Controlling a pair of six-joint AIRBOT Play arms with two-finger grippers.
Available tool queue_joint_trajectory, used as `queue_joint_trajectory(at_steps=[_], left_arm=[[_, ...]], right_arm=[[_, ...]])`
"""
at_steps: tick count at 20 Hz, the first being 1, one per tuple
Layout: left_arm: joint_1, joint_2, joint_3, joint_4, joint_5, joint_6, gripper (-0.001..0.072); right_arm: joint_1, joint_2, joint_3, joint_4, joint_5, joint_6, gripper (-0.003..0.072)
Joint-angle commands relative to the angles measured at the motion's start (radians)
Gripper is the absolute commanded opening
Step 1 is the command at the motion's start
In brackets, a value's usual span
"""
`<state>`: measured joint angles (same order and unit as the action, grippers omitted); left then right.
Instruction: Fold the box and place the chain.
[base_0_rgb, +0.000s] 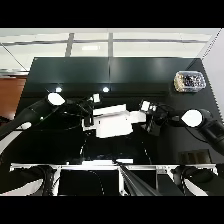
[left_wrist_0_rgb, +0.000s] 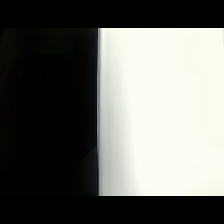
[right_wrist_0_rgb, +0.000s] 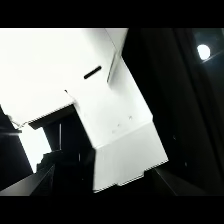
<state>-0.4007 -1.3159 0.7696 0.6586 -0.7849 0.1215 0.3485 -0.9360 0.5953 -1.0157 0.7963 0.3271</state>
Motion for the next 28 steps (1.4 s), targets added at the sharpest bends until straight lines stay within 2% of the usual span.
queue_joint_trajectory(at_steps=[1, 6, 9, 13, 18, 23, 28], left_arm=[[-0.038, -0.034, -0.005, 0.056, 0.032, 0.055, 0.0028], [-0.041, -0.035, -0.002, 0.071, 0.032, 0.055, 0.0029], [-0.041, -0.035, 0.004, 0.07, 0.029, 0.055, 0.0029], [-0.041, -0.035, 0.005, 0.07, 0.029, 0.055, 0.0029], [-0.04, -0.035, 0.005, 0.07, 0.029, 0.055, 0.0029], [-0.04, -0.035, 0.005, 0.07, 0.029, 0.055, 0.0029], [-0.04, -0.035, 0.005, 0.07, 0.029, 0.055, 0.0029]], right_arm=[[0.064, -0.053, -0.002, -0.006, -0.007, -0.051, 0.0715], [0.111, -0.141, -0.003, 0.0, -0.02, -0.051, 0.0715], [0.146, -0.161, -0.004, 0.067, -0.02, -0.062, 0.0715], [0.165, -0.163, -0.003, 0.1, -0.039, -0.074, 0.0715], [0.165, -0.121, 0.026, 0.061, -0.035, -0.074, 0.0715], [0.165, -0.068, 0.046, 0.053, 0.039, -0.078, 0.0715], [0.165, -0.097, -0.025, -0.002, 0.031, -0.078, 0.0715]])
